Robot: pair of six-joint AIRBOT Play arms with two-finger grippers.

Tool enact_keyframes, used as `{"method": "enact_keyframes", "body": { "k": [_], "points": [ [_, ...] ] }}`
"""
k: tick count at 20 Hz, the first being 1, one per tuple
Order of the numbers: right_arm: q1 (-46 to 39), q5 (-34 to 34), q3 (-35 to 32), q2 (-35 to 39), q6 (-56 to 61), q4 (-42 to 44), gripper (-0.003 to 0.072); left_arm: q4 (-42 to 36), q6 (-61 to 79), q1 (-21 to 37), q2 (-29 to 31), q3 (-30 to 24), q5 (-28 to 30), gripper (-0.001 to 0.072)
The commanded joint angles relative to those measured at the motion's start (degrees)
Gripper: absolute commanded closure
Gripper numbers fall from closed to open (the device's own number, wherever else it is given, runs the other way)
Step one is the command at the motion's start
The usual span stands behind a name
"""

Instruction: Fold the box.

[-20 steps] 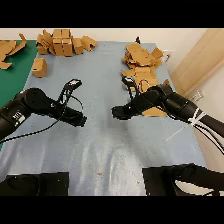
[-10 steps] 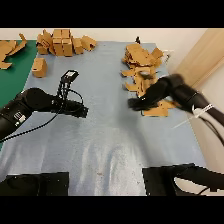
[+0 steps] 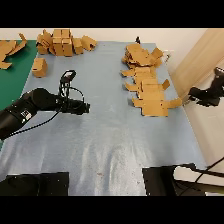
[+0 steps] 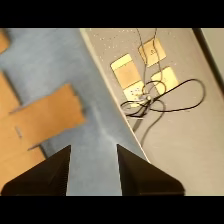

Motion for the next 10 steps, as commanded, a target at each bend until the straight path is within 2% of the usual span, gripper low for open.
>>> {"method": "enact_keyframes", "body": {
  "k": [1,2,3,4,5,10],
  "points": [
    [-11.39,2.10,1.07,-5.20,-17.94,23.37,0.0204,-0.15,-0.70,0.00,-0.33,-0.02,1.40,0.0697],
    [-11.61,1.99,1.09,-6.84,-21.38,25.44,0.0204,-0.33,-0.76,0.00,-0.33,-0.02,1.42,0.0697],
    [-11.39,1.99,1.14,-8.39,-23.63,25.53,0.0204,-0.85,-1.09,0.00,-0.33,-0.02,1.49,0.0632],
    [-10.99,2.05,1.14,-10.05,-25.31,25.90,0.0204,-1.03,-1.57,0.00,-0.33,-0.02,1.64,0.0361],
    [-10.80,2.21,1.14,-11.65,-26.53,26.80,0.0204,-1.16,-2.38,0.00,-0.33,-0.02,1.73,0.0294],
    [-10.12,0.02,2.54,-18.08,-31.39,35.39,0.0205,-1.18,-3.17,0.00,-0.33,-0.02,1.77,0.0303]
  ]
}}
